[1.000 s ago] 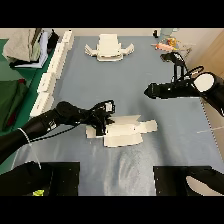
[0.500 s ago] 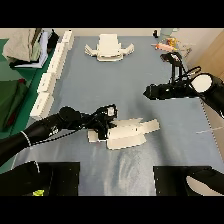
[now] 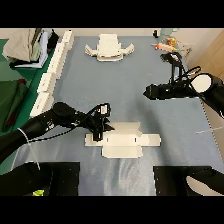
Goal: Fold the box.
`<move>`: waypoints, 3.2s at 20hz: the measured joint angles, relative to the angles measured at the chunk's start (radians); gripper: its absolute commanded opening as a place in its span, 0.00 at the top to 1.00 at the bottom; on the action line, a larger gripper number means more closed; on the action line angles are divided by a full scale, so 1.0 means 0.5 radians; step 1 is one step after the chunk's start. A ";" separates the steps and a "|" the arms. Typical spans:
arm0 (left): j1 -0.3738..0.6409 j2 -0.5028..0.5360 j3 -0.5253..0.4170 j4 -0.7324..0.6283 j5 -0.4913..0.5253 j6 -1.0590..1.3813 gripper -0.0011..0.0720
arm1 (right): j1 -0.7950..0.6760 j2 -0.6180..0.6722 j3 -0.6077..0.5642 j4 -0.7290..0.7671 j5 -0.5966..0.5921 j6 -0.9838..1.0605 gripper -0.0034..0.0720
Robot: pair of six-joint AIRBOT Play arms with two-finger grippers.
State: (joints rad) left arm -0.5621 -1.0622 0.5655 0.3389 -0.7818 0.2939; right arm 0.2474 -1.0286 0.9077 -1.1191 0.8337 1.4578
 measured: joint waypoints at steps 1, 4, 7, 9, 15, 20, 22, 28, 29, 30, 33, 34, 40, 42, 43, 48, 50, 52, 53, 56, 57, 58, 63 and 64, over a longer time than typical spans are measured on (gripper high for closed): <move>0.003 -0.005 0.000 -0.001 -0.011 0.008 0.97 | 0.000 0.000 0.000 -0.001 0.000 0.000 0.57; 0.010 -0.020 0.002 -0.004 0.036 0.027 0.97 | 0.000 0.000 0.000 -0.001 0.000 0.000 0.57; 0.012 -0.024 0.014 -0.005 0.146 0.043 0.97 | 0.000 0.000 0.000 -0.001 -0.001 0.000 0.57; 0.012 -0.023 0.042 -0.006 0.175 0.051 0.97 | 0.000 0.000 0.000 -0.002 -0.005 0.000 0.58; -0.032 -0.027 0.056 -0.007 0.243 0.106 0.97 | 0.000 0.000 0.000 -0.002 -0.009 0.000 0.57; -0.133 -0.029 -0.036 -0.009 0.363 0.119 0.97 | 0.000 0.000 0.001 -0.001 -0.011 0.000 0.58; -0.176 -0.027 -0.074 -0.024 0.422 0.123 0.97 | 0.000 0.000 0.000 -0.001 -0.010 0.000 0.57; -0.247 -0.026 -0.146 -0.024 0.456 0.114 0.97 | 0.000 0.000 0.000 0.000 -0.009 0.000 0.57; -0.251 -0.025 -0.150 -0.024 0.452 0.108 0.97 | 0.000 0.000 0.000 0.000 -0.009 0.000 0.57; -0.253 -0.024 -0.155 -0.022 0.441 0.103 0.97 | 0.000 0.000 0.000 0.000 -0.008 0.000 0.57; -0.257 -0.021 -0.160 -0.014 0.423 0.093 0.96 | 0.000 0.000 0.000 -0.002 -0.001 0.007 0.59; -0.257 -0.021 -0.160 -0.011 0.420 0.094 0.96 | 0.001 0.000 0.000 -0.008 0.005 0.023 0.78; -0.258 -0.021 -0.160 -0.008 0.476 0.094 0.96 | -0.005 0.027 0.001 -0.192 0.407 0.264 0.95; -0.258 -0.021 -0.160 -0.006 0.485 0.095 0.96 | 0.005 0.078 -0.002 -0.242 0.635 0.362 0.95; -0.258 -0.021 -0.160 -0.006 0.487 0.095 0.96 | 0.030 0.121 -0.014 -0.253 0.743 0.401 0.95; -0.258 -0.021 -0.160 -0.005 0.497 0.100 0.96 | 0.355 0.446 -0.251 -0.284 0.972 0.446 0.95; -0.258 -0.021 -0.160 -0.005 0.498 0.100 0.96 | 0.573 0.580 -0.391 -0.270 0.916 0.219 0.41; -0.258 -0.021 -0.160 -0.005 0.500 0.100 0.96 | 0.791 0.663 -0.523 -0.272 0.803 -0.083 0.08; -0.258 -0.021 -0.160 -0.005 0.500 0.100 0.96 | 0.883 0.682 -0.581 -0.286 0.748 -0.225 0.08; -0.258 -0.021 -0.160 -0.005 0.503 0.100 0.96 | 1.093 0.645 -0.738 -0.347 0.536 -0.608 0.06; -0.258 -0.021 -0.160 -0.004 0.500 0.100 0.96 | 1.139 0.608 -0.773 -0.368 0.486 -0.703 0.06; -0.258 -0.021 -0.160 -0.005 0.502 0.100 0.96 | 1.182 0.562 -0.800 -0.394 0.434 -0.785 0.06; -0.258 -0.021 -0.160 -0.005 0.501 0.100 0.96 | 1.315 0.376 -0.858 -0.561 0.179 -0.941 0.09; -0.258 -0.021 -0.160 -0.005 0.500 0.099 0.96 | 1.329 0.357 -0.861 -0.615 0.109 -0.915 0.09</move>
State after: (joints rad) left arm -0.6910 -1.0729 0.4854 0.3367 -0.5316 0.3435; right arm 0.9119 -0.8501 0.4774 -1.4265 0.8883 1.0004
